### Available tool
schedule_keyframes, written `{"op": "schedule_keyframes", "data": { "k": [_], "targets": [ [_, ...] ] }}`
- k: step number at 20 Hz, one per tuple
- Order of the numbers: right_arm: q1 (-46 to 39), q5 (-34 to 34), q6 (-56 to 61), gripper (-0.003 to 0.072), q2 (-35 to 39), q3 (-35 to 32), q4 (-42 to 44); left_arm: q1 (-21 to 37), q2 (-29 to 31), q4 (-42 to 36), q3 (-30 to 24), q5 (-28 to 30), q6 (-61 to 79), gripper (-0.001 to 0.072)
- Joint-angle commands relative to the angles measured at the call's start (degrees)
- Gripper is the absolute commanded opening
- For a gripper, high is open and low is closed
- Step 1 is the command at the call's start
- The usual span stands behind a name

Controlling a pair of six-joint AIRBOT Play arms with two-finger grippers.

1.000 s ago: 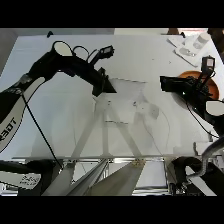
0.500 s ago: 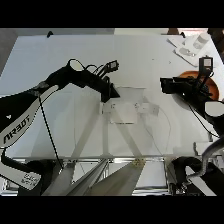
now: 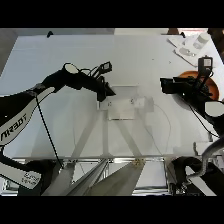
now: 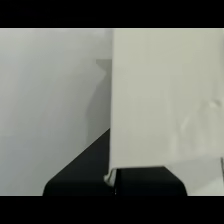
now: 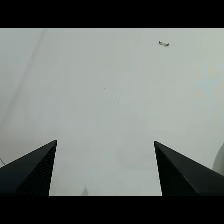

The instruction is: Fold the box and place the chain.

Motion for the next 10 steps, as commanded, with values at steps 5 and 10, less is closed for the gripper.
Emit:
{"op": "schedule_keyframes", "data": {
  "k": [5,10],
  "targets": [
    [0.0,0.07,0.24,0.0664,0.02,0.04,0.0,1.6,-1.92,-0.59,-0.31,-5.14,5.03,-0.0006],
    [0.0,0.07,0.24,0.0663,0.02,0.04,0.0,1.51,-3.85,-0.7,-0.28,-3.56,7.43,-0.0006]
  ]
}}
